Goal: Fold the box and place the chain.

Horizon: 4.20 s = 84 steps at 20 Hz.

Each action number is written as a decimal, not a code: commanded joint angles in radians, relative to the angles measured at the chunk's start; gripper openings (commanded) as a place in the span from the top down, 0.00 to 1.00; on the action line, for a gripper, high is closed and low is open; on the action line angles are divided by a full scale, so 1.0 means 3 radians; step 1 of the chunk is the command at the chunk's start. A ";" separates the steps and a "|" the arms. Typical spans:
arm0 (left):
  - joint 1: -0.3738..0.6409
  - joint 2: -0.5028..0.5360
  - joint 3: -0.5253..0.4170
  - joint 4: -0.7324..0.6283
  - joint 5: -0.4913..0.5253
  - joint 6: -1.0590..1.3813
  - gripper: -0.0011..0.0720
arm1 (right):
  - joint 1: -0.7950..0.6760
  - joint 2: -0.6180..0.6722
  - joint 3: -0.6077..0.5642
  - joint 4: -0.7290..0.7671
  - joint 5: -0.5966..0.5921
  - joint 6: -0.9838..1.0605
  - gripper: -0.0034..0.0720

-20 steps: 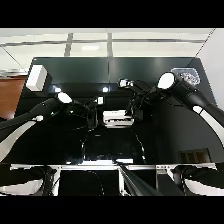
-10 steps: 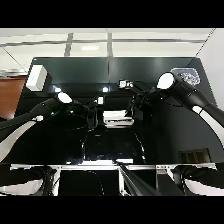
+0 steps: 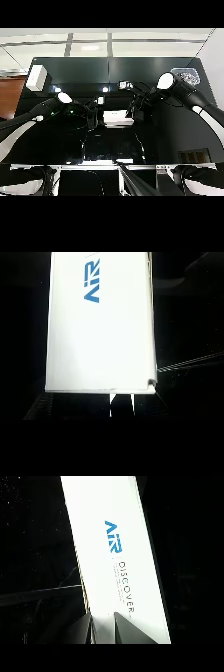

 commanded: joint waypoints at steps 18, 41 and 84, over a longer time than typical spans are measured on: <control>-0.0001 -0.0003 0.0001 0.0000 0.0000 0.0000 0.52 | 0.0003 0.0001 0.0000 0.0004 -0.0028 0.0075 0.80; -0.0001 -0.0003 0.0001 0.0001 -0.0001 0.0000 0.52 | 0.0010 -0.0065 -0.0051 -0.0070 -0.0039 0.0238 0.76; 0.0010 0.0028 0.0285 0.0209 -0.0280 -0.0439 0.00 | -0.1142 0.0422 -0.0332 0.0888 0.0918 0.2085 0.94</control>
